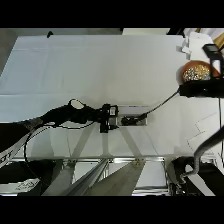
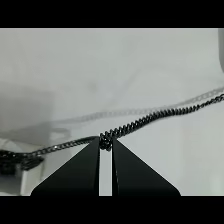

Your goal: Fold the box and place the chain.

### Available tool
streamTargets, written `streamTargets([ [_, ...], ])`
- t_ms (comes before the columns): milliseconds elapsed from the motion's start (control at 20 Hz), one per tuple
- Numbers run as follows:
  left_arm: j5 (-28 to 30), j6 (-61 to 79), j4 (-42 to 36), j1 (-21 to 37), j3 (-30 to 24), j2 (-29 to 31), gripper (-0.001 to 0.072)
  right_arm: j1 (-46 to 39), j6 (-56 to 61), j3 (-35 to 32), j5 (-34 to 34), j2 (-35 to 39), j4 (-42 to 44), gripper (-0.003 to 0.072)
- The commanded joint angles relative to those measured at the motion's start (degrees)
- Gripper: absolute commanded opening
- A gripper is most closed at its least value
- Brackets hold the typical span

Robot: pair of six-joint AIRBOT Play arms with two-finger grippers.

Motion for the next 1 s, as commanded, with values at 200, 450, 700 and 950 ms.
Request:
streamTargets([
  [200,0.00,0.00,0.02,0.04,0.04,0.00,0.0073,0.07,-4.61,0.39,9.60,10.88,19.47,0.0016],
  [450,0.00,0.00,0.00,0.04,0.04,0.00,0.0073,1.07,-9.18,0.39,10.21,8.55,29.97,0.0016],
  [700,0.00,0.00,0.02,0.04,0.07,0.00,0.0073,14.80,-11.58,0.39,7.34,-1.55,27.71,0.0016],
  [950,0.02,0.00,0.02,0.04,0.04,0.00,0.0073,25.22,-11.28,0.39,0.46,-11.21,15.89,0.0017],
])
